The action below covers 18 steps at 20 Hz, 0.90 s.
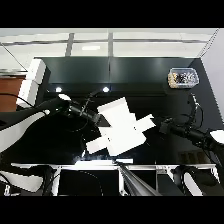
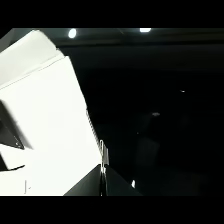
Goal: Fold the box and place the chain.
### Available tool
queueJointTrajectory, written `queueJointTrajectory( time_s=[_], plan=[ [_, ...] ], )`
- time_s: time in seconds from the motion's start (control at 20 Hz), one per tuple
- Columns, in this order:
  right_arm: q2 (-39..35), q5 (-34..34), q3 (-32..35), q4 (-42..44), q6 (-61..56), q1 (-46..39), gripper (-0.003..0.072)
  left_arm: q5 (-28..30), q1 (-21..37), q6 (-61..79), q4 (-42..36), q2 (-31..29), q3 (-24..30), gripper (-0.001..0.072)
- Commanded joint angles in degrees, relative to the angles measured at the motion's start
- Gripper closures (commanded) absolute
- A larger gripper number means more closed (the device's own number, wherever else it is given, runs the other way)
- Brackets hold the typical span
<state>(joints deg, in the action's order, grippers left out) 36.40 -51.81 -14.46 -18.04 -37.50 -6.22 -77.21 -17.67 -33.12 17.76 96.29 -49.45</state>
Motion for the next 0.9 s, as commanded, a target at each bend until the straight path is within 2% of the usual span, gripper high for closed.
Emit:
queueJointTrajectory(
  time_s=[0.0,0.05,0.1,0.15,0.2,0.4,0.5,0.55,0.65,0.7,0.75,0.85],
  plan=[
    [-0.04,0.28,0.00,-0.17,-0.20,0.02,0.0674,-1.95,-0.13,4.39,1.73,0.57,-0.66,0.0593],
    [-0.04,0.57,0.00,-0.68,-0.68,0.02,0.0669,-1.92,-0.09,5.22,1.73,0.57,-0.66,0.0686],
    [-0.04,0.85,-0.02,-1.86,-1.81,-0.04,0.0636,-2.05,-0.09,6.23,1.73,0.57,-0.66,0.0686],
    [-0.04,0.85,-0.22,-4.09,-3.52,-0.46,0.0291,-1.86,-0.09,6.54,1.73,0.55,-0.68,0.0686],
    [-0.04,0.79,-0.98,-7.63,-5.68,-1.20,0.0015,-1.86,-0.09,7.50,1.77,0.50,-0.76,0.0687],
    [-0.04,-5.11,-10.97,-29.18,-8.13,-4.66,0.0010,1.88,-0.72,8.72,6.14,-3.06,-2.14,0.0691],
    [-0.04,-4.48,-15.58,-39.36,-8.13,-4.74,0.0011,6.10,-2.64,9.38,8.81,-8.37,-2.51,0.0691],
    [-0.07,-4.35,-17.09,-41.77,-8.11,-4.74,0.0010,10.40,-4.24,11.56,9.94,-12.07,-2.21,0.0691],
    [-0.07,-3.26,-18.53,-42.51,-8.11,-4.72,0.0010,22.69,-8.13,20.83,11.06,-17.73,-0.33,0.0686],
    [-0.04,-2.34,-18.51,-41.75,-8.11,-4.72,0.0010,26.23,-9.86,27.63,12.52,-18.34,0.09,0.0686],
    [-0.04,-1.46,-18.47,-39.39,-8.15,-4.61,0.0011,28.35,-11.30,33.92,15.02,-18.03,0.09,0.0686],
    [0.00,-2.01,-17.92,-34.62,-4.02,-4.22,0.0011,30.60,-13.09,37.62,15.50,-16.55,0.07,0.0684]
  ],
)
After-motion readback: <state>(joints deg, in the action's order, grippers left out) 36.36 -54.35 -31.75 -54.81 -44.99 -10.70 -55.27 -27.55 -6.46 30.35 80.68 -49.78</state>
